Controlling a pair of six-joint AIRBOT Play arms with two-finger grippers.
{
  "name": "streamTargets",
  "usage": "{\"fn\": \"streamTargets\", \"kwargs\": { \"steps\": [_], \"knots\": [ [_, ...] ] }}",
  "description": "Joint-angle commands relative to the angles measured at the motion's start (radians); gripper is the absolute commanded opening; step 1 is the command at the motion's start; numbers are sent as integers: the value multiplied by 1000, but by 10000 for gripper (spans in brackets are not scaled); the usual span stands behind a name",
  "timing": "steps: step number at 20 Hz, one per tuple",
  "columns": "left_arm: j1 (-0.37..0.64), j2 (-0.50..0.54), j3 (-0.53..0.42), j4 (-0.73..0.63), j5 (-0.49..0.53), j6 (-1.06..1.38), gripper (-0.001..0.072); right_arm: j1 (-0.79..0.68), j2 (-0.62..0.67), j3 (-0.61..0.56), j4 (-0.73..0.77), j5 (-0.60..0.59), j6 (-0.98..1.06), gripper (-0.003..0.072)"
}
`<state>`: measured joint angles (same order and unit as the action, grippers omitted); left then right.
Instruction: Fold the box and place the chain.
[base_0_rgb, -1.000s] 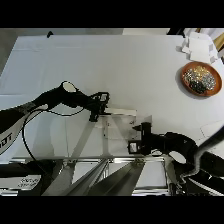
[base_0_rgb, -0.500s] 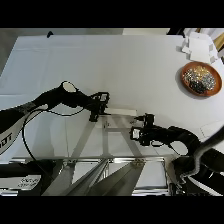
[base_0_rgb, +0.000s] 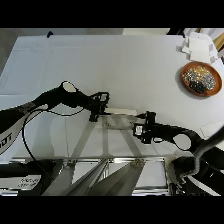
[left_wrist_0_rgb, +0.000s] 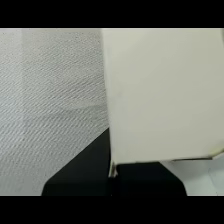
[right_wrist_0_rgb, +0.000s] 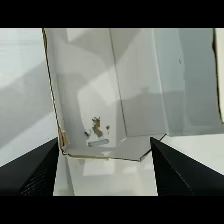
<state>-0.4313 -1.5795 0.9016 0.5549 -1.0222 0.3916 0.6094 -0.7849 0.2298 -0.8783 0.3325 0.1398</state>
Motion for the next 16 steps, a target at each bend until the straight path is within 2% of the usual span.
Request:
{"fn": "streamTargets", "kwargs": {
  "steps": [1, 3, 6, 11, 16],
  "knots": [
    [0, 0, 0, 0, 0, 0, 12, -47, -1, 2, 58, 23, -18, 583],
    [0, 0, 0, 0, 0, 1, 12, -60, -4, 3, 126, 49, -70, 583],
    [0, 0, 0, 0, 0, 1, 12, -79, -27, 4, 241, 76, -252, 583],
    [0, 0, 0, 0, 0, 0, 12, -158, -31, 22, 227, 114, -284, 583],
    [0, 0, 0, 0, 0, 0, 12, -159, -31, 60, 198, 123, -331, 583]
  ]
}}
